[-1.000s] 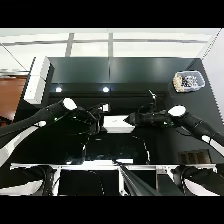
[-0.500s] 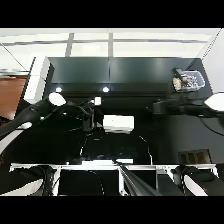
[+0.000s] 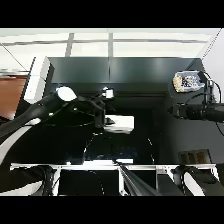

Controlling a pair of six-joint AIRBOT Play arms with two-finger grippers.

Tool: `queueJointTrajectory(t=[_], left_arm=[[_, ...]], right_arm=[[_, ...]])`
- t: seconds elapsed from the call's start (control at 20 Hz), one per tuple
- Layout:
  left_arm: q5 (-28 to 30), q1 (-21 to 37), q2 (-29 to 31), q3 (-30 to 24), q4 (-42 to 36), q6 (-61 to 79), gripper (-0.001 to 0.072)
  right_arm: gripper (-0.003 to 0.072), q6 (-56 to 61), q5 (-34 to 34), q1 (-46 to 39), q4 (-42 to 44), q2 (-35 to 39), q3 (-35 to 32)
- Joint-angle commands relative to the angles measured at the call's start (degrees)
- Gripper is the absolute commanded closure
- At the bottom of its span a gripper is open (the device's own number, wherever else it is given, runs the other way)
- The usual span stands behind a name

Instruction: Fold the box and place the chain.

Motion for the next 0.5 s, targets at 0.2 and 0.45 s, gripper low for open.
queueJointTrajectory(t=[0.2, 0.45], left_arm=[[-8.0, -2.99, -10.62, 9.16, 3.26, -5.07, -0.0002], [-8.41, -3.89, -10.67, 9.18, 4.57, -5.05, -0.0003]], right_arm=[[0.067, 0.76, -0.09, -0.48, -0.48, 0.28, -0.31], [0.0669, 0.76, -0.5, -0.48, -0.5, 0.28, -0.31]])
